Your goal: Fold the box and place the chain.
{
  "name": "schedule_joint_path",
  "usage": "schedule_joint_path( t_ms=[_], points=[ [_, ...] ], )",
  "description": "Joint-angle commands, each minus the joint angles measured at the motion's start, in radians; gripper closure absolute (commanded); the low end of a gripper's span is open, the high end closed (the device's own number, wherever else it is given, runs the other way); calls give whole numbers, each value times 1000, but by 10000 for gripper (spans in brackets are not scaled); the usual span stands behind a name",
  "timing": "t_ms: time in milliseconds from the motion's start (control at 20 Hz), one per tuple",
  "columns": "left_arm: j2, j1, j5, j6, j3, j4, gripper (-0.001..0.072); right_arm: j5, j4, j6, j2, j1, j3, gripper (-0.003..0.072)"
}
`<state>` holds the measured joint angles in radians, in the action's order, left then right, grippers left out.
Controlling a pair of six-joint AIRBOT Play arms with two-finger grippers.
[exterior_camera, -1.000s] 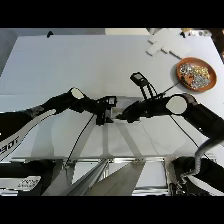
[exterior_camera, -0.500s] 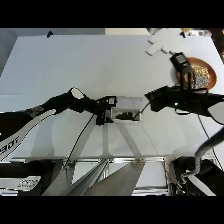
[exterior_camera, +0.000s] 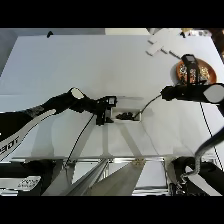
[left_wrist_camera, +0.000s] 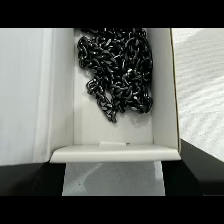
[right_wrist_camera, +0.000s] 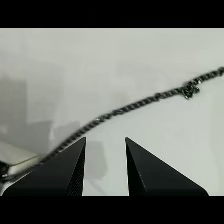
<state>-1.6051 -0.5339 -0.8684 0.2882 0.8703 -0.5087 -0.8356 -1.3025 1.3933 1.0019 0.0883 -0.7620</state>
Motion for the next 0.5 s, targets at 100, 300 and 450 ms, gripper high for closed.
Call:
schedule_joint_path(
  t_ms=[100,300,450],
  points=[
    [0,0,0,0,0,0,383,6,-60,6,255,-10,-88,406],
    [0,0,0,0,0,0,383,-42,-108,24,374,-10,-191,413],
    [0,0,0,0,0,0,383,-48,-119,24,406,-10,-213,425]
  ],
)
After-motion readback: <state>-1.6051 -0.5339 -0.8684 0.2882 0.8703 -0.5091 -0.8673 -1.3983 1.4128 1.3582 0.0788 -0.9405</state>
